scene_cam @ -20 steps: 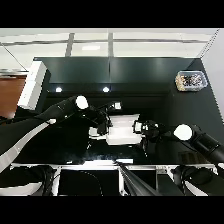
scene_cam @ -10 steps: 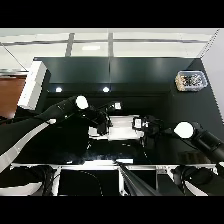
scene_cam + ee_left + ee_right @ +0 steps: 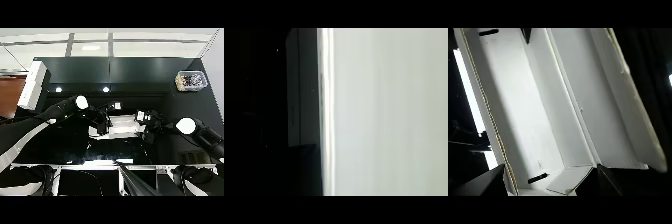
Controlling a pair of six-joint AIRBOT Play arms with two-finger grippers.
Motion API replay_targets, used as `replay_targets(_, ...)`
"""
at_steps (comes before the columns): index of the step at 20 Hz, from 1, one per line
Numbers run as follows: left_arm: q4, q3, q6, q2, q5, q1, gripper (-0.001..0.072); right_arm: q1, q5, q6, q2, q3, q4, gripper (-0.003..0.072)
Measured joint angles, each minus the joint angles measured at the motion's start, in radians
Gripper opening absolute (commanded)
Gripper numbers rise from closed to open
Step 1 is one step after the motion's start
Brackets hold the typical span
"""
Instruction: Fold the box and place the chain.
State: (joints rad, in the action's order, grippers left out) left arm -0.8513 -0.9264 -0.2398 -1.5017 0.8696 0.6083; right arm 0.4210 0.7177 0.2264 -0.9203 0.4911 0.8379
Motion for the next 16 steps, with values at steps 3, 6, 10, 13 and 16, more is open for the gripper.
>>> replay_targets(3, 0.0, 0.0, 0.0, 0.0, 0.0, 0.0, 0.0024, -0.021, -0.008, -0.001, -0.017, 0.001, -0.038, 0.0673)
replay_targets(6, 0.0, 0.0, 0.0, 0.0, 0.001, 0.0, 0.0024, -0.055, -0.013, 0.0, -0.023, 0.001, -0.071, 0.0673)
replay_targets(10, 0.0, 0.0, 0.0, 0.0, 0.001, 0.0, 0.0022, -0.08, 0.019, -0.048, -0.026, 0.001, -0.102, 0.0672)
replay_targets(13, -0.002, 0.0, 0.005, 0.003, 0.0, 0.002, 0.0021, -0.085, 0.061, -0.09, -0.027, 0.001, -0.12, 0.0673)
replay_targets(16, -0.018, 0.0, 0.008, 0.01, -0.018, 0.013, 0.0021, -0.087, 0.089, -0.117, -0.027, 0.001, -0.127, 0.0672)
